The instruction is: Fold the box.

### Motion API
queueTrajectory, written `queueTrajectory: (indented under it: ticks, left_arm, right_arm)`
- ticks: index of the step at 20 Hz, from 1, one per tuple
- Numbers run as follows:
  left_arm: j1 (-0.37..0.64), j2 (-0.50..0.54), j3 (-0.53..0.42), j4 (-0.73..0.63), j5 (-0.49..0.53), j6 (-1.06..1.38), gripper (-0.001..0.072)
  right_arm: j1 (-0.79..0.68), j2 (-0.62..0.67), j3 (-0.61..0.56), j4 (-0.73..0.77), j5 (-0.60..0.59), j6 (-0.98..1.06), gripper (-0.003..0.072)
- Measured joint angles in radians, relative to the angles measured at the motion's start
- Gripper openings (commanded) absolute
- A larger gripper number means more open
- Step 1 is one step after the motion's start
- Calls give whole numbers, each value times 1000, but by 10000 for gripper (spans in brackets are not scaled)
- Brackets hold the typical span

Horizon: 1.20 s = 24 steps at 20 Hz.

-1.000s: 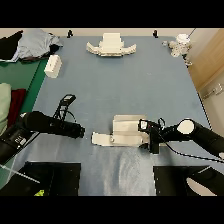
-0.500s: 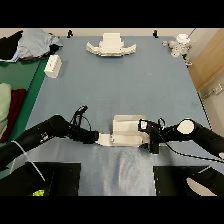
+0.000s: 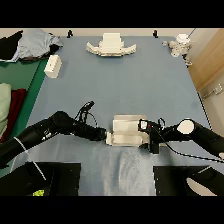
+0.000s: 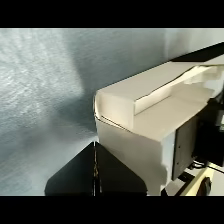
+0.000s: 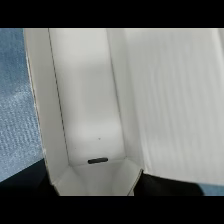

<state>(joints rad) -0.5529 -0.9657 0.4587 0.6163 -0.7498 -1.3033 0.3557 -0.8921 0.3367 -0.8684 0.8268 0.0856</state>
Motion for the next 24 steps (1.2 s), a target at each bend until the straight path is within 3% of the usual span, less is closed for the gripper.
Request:
queueTrajectory:
  ticks: [1,2,14,24]
  left_arm:
    - [0,0,7,-8,-6,3,216]
    - [-1,0,15,-15,-10,5,345]
    - [-29,-16,54,-53,6,-6,366]
    - [-267,-128,222,343,43,-531,359]
  right_arm:
    - [0,0,0,0,0,0,542]
    - [0,0,0,0,0,0,541]
    - [0,0,0,0,0,0,541]
    - [0,0,0,0,0,0,542]
